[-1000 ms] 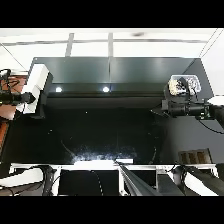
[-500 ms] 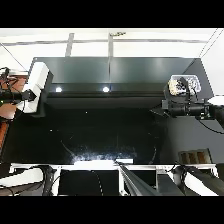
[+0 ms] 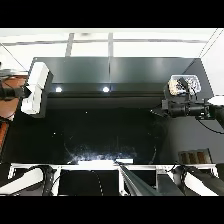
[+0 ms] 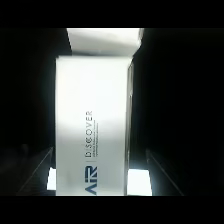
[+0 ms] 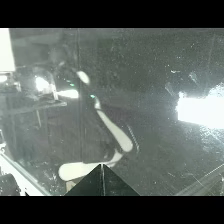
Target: Fold the box and place the chain.
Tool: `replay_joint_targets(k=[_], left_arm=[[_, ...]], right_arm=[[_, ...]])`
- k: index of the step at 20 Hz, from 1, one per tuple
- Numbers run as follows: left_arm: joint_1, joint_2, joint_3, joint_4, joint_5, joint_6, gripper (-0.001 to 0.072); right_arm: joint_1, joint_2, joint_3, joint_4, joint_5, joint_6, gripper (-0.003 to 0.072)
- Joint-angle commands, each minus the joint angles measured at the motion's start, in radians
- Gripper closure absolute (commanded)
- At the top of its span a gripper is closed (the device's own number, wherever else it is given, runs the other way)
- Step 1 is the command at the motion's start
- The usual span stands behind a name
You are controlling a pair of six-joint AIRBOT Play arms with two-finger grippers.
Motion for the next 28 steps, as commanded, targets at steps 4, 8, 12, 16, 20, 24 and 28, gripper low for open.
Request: replay_joint_targets(k=[4,8,12,16,20,24,28], left_arm=[[-0.038,0.267,0.013,-0.218,-0.105,-0.04,0.0021],[-0.247,0.325,0.013,-0.232,-0.256,-0.059,0.0679],[-0.591,0.321,0.001,-0.02,-0.257,-0.282,0.068],[-0.871,0.322,-0.027,0.317,-0.229,-0.672,0.0679],[-0.928,0.352,-0.141,0.294,-0.203,-0.69,0.0679],[-0.91,0.398,-0.229,0.295,-0.146,-0.713,0.0678],[-0.861,0.408,-0.229,0.319,-0.152,-0.709,0.0677]], right_arm=[[0.0,0.006,0.001,0.0,0.005,-0.054,0.0664],[0.0,0.049,0.027,-0.028,-0.003,-0.067,0.0666],[0.02,0.108,0.233,-0.373,-0.046,0.102,0.0666],[0.077,0.216,0.335,-0.821,-0.171,0.364,0.0665],[0.077,0.341,0.168,-0.906,-0.244,0.409,0.0666],[0.077,0.419,0.004,-0.919,-0.322,0.408,0.0666],[0.077,0.419,0.005,-0.923,-0.317,0.387,0.0666]])
